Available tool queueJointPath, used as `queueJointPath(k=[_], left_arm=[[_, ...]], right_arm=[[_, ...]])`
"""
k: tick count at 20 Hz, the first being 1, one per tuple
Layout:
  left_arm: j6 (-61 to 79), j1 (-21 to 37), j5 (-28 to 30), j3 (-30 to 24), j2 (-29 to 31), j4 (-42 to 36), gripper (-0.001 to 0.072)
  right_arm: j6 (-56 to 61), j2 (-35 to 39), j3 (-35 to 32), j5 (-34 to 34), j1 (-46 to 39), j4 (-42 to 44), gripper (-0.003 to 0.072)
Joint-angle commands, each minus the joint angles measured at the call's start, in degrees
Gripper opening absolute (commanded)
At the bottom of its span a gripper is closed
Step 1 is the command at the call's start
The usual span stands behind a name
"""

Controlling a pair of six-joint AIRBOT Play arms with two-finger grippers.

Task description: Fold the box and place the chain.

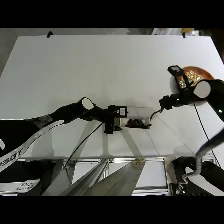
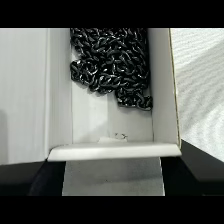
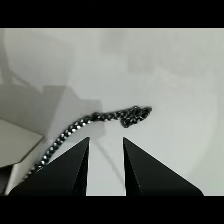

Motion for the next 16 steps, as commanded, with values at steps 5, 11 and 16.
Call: queueJointPath(k=[5,11,16], left_arm=[[0.00,0.04,0.02,0.02,-0.02,0.02,0.0390],[0.00,0.04,0.00,0.04,-0.02,0.02,0.0390],[0.02,0.04,0.02,0.04,-0.02,0.02,0.0390]], right_arm=[[-0.09,-9.22,0.00,-0.94,-0.26,-4.48,0.0242],[-0.02,-11.93,-0.79,-3.76,-0.28,-4.52,0.0240],[0.42,-12.07,-1.25,-6.32,-0.28,-4.81,0.0215]])
